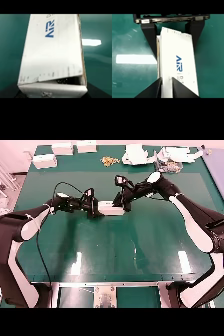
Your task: Fold the box and place the chain.
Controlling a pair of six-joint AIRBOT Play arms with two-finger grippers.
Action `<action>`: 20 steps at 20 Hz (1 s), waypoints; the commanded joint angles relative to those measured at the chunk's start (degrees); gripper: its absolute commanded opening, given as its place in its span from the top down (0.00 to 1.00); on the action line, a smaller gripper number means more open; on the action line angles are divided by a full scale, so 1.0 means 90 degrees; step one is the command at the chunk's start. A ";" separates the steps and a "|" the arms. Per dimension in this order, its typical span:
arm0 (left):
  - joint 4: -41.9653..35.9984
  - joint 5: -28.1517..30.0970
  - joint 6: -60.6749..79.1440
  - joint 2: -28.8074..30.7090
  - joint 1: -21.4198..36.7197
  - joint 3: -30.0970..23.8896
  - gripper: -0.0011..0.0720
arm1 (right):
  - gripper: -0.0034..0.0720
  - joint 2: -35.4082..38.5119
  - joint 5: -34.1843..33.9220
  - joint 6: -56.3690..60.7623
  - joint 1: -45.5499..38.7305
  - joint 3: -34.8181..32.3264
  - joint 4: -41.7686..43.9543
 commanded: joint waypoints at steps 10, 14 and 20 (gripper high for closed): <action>-0.0017 0.0017 -0.0002 0.0005 0.0002 0.0005 0.59 | 0.68 0.0109 0.0155 -0.1015 -0.0291 -0.0420 0.1671; -0.0015 0.0019 -0.0002 0.0005 0.0000 0.0005 0.59 | 0.94 0.0085 0.0019 -0.1032 -0.0379 -0.0733 0.1814; -0.0015 0.0019 -0.0005 0.0002 0.0002 0.0005 0.59 | 0.95 -0.0248 -0.0537 -0.0986 -0.0350 -0.1207 0.1591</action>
